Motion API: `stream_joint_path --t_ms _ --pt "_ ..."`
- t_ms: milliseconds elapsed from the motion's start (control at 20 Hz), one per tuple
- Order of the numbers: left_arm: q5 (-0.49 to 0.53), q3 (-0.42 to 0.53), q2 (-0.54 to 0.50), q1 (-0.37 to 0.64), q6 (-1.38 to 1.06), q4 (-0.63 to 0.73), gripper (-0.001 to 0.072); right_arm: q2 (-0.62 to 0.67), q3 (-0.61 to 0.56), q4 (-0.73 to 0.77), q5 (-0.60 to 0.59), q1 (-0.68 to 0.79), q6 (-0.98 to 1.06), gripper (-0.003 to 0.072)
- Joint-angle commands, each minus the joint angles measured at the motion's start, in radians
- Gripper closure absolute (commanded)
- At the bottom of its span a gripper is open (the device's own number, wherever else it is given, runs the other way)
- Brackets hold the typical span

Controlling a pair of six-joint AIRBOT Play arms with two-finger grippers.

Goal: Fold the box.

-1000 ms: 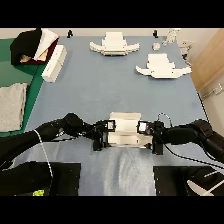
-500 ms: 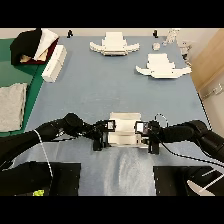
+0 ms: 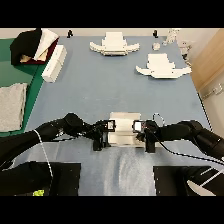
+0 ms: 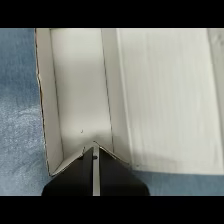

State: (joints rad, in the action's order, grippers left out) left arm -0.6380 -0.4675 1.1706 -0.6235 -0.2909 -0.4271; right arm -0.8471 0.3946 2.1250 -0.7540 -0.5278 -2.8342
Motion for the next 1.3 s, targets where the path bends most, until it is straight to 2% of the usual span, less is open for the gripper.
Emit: stream_joint_path --t_ms 0,200,250,300,350,450,600,700,750,800,850,900,1100,1250 --pt "0.0 -0.001 0.0 0.0 0.0 0.0 0.0241 -0.03 0.0 0.021 0.049 -0.016 -0.017 0.0639" --pt "0.0 -0.001 0.0 0.0 0.0 0.0 0.0241 -0.041 0.0 0.026 0.047 -0.015 -0.02 0.0627" --pt "0.0 -0.001 0.0 0.0 0.0 0.0 0.0241 -0.041 0.0 0.026 0.045 -0.015 -0.02 0.0559" --pt "0.0 -0.001 0.0 0.0 0.0 0.0 0.0241 -0.041 0.0 0.026 0.045 -0.015 -0.02 0.0257" --pt "0.0 -0.001 0.0 0.0 0.0 0.0 0.0241 -0.041 0.0 0.026 0.045 -0.015 -0.02 0.0061" --pt "0.0 -0.001 0.0 0.0 0.0 0.0 0.0241 -0.041 0.0 0.026 0.044 -0.015 -0.02 0.0023" --pt "0.0 -0.001 0.0 0.0 0.0 0.0 0.0241 -0.041 0.0 0.025 0.038 -0.015 -0.02 0.0024" --pt "0.0 -0.001 0.0 0.0 0.0 0.0 0.0241 -0.036 0.0 0.016 0.027 -0.015 -0.014 0.0034" --pt "0.0 -0.001 0.0 0.0 0.0 0.0 0.0241 -0.028 0.002 0.005 0.01 -0.014 0.013 0.0065" --pt "0.0 -0.001 0.0 0.0 0.0 0.0 0.0241 -0.016 0.007 -0.036 -0.014 -0.014 0.079 0.0354" --pt "0.0 -0.001 0.0 0.0 0.0 0.0 0.0241 -0.002 0.015 -0.098 -0.039 -0.014 0.171 0.0582" --pt "0.0 -0.001 0.0 0.0 0.0 0.0 0.0241 0.013 0.025 -0.175 -0.058 -0.014 0.309 0.0687" --pt "0.0 -0.001 0.0 0.0 0.0 0.0 0.0241 0.077 0.074 -0.478 -0.156 -0.002 0.785 0.0687" --pt "0.0 -0.001 0.0 0.0 0.0 0.0 0.0241 0.109 0.123 -0.676 -0.259 0.084 1.251 0.0687"
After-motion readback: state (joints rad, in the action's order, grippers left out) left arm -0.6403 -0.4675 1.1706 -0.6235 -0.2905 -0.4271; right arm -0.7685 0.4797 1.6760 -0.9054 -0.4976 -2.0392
